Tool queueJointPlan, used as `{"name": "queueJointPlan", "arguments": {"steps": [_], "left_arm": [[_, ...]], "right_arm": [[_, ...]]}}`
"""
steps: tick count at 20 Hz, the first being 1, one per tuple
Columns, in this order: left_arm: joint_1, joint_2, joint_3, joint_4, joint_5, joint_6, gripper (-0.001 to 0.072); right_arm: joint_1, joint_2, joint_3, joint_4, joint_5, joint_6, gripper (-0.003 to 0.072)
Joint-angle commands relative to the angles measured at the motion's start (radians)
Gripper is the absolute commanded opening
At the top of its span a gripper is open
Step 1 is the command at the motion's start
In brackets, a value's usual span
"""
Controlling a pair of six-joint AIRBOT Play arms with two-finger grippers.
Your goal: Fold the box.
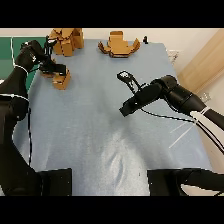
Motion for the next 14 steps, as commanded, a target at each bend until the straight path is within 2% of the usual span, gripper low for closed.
{"name": "queueJointPlan", "arguments": {"steps": [1, 5, 7, 10, 12, 14], "left_arm": [[0.01, 0.004, 0.002, 0.002, 0.079, 0.023, 0.0699], [0.03, 0.057, 0.002, -0.002, 0.117, 0.049, 0.0699], [0.039, 0.116, 0.001, -0.002, 0.091, 0.049, 0.0699], [0.043, 0.219, -0.002, -0.023, -0.076, 0.051, 0.0699], [0.049, 0.285, -0.044, -0.156, -0.212, 0.103, 0.0698], [0.05, 0.359, -0.146, -0.339, -0.238, 0.176, 0.0697]], "right_arm": [[0.0, 0.0, 0.0, -0.003, 0.0, 0.0, 0.0002], [0.0, -0.001, 0.0, -0.003, 0.001, 0.0, 0.0002], [0.0, 0.0, 0.0, -0.003, 0.003, 0.0, 0.0002], [0.0, 0.0, 0.0, -0.003, 0.028, 0.0, 0.0002], [0.0, 0.0, 0.0, -0.003, 0.055, 0.0, 0.0002], [0.0, 0.0, 0.0, -0.002, 0.066, 0.0, 0.0002]]}}
